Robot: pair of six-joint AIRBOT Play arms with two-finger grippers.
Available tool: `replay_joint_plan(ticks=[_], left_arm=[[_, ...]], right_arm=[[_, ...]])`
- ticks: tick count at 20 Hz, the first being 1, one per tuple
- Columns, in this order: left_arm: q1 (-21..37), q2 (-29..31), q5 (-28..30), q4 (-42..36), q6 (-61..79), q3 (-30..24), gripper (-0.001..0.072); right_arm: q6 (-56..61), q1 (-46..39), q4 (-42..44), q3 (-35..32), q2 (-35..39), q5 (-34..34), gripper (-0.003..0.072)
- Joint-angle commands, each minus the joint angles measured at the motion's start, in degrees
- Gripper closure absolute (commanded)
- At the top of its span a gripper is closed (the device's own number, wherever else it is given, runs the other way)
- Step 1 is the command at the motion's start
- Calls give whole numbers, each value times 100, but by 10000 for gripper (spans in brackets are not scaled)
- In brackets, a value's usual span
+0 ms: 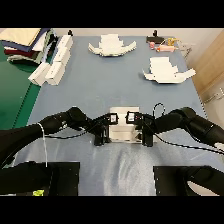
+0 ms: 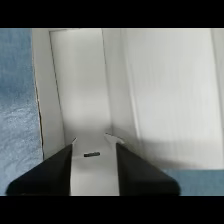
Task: Fold the box.
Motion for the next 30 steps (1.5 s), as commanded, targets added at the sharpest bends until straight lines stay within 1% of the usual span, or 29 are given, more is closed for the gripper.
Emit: replay_joint_plan(ticks=[1, 3, 4, 5, 6, 7, 8, 9, 10, 11, 12, 13, 15, 17, 19, 21, 22, 26, 30], left_arm=[[4, 0, 9, -2, -4, 0, 187], [4, 0, 9, -2, -4, 0, 187], [4, 0, 9, -2, -4, 0, 187], [4, 0, 9, 0, -4, 0, 187], [4, 0, 7, -2, -4, 0, 187], [4, 0, 9, 0, -4, 0, 187], [4, 0, 9, -2, -4, 0, 187], [4, 0, 9, -2, -4, 0, 187], [4, 0, 9, -2, -4, 0, 187], [4, 0, 7, -2, -4, 0, 187], [4, 0, 9, -2, -4, 0, 187], [4, 0, 9, -2, -4, 0, 187], [4, 0, 7, -2, -4, 0, 187], [4, 0, 9, -2, -4, 0, 187], [4, 0, 7, -2, -4, 0, 187], [4, 0, 7, 0, -4, 0, 187], [4, 0, 4, 0, -4, 0, 187], [4, 0, 9, -2, -4, 0, 187], [4, 0, 9, -2, -7, 0, 187]], right_arm=[[302, 4, -7, 98, 251, -129, 332], [522, 4, -308, 125, 474, -160, 333], [887, 4, -612, 133, 592, -208, 374], [1449, 4, -1110, 157, 723, -293, 492], [2208, 4, -1786, 186, 855, -389, 589], [3058, 4, -2518, 223, 960, -533, 646], [3985, 2, -3342, 273, 1045, -745, 681], [5320, -20, -4260, 319, 1113, -1010, 681], [6640, -81, -4942, 341, 1150, -1346, 681], [7696, -197, -5331, 345, 1143, -1722, 681], [8242, -407, -5213, 345, 1099, -2009, 681], [8332, -640, -4756, 343, 992, -2168, 681], [8297, -1080, -3648, 275, 616, -2218, 681], [8026, -1187, -2850, 109, 142, -1978, 681], [7471, -1143, -1869, 11, -256, -1606, 682], [6948, -1029, -896, 13, -428, -1309, 682], [6817, -962, -608, 20, -411, -1174, 682], [6771, -748, -413, 140, -251, -1108, 682], [6625, -732, -326, 387, -57, -1222, 681]])
